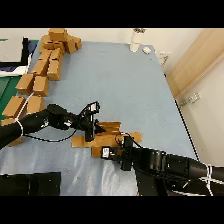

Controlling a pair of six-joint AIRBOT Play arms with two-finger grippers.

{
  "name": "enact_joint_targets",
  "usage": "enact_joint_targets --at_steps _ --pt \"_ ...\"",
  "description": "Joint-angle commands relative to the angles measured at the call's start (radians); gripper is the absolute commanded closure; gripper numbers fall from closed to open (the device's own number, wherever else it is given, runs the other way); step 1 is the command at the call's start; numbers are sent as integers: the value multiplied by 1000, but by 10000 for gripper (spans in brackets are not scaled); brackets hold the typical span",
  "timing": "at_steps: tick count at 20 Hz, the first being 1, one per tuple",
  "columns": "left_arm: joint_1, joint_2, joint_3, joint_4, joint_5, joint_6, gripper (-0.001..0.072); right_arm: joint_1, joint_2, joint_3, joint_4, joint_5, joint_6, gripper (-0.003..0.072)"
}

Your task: Fold the box.

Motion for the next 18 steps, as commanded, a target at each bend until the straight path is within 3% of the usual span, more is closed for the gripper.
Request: enact_joint_targets --at_steps 1,9,10,11,18 --pt "0 0 0 0 0 0 700 1 -2 2 -39 2 36 190" --pt "0 0 0 0 0 0 700 0 39 50 -13 -21 56 185" --pt "0 0 0 0 0 0 700 0 43 51 -27 -26 56 3" --pt "0 0 0 0 0 0 700 -9 53 51 -41 -32 58 -34" --pt "0 0 0 0 0 0 700 -71 106 49 -102 -32 57 -34"
